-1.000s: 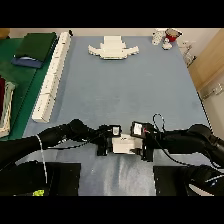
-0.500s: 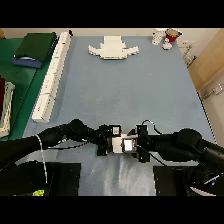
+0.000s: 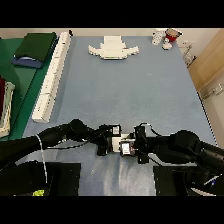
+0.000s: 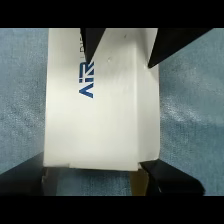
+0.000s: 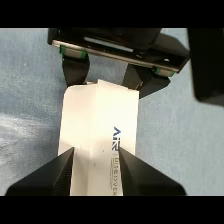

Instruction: Fold the box.

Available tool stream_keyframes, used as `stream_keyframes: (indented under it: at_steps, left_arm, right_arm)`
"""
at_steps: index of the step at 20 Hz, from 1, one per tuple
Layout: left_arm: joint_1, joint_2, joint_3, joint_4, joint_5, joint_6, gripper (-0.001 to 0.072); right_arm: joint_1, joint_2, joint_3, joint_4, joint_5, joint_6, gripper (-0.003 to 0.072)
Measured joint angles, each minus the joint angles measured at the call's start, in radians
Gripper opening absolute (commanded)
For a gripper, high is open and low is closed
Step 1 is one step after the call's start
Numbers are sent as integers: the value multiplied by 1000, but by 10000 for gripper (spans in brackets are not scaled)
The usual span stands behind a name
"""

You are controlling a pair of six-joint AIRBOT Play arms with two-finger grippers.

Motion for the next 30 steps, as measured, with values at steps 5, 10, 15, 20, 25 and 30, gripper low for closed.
stream_keyframes:
  at_steps: [5, 10, 15, 20, 25, 30]
  left_arm:
    - [0, 0, 0, 0, 0, -1, 528]
    - [0, 0, 0, 0, 0, 0, 528]
    - [0, 0, 0, 0, 0, 1, 528]
    - [0, 0, 0, 0, -1, 1, 528]
    - [1, 0, 0, 0, 2, 0, 528]
    - [0, 0, 0, 1, -1, 2, 528]
  right_arm:
    - [1, 8, 0, -19, 3, 9, 405]
    - [1, 40, 2, -52, 11, 21, 405]
    - [1, 48, 5, -87, 49, 32, 405]
    - [1, 42, 5, -101, 72, 44, 404]
    - [2, -9, 5, -71, 64, 63, 261]
    - [6, -27, 6, -29, 42, 68, 260]
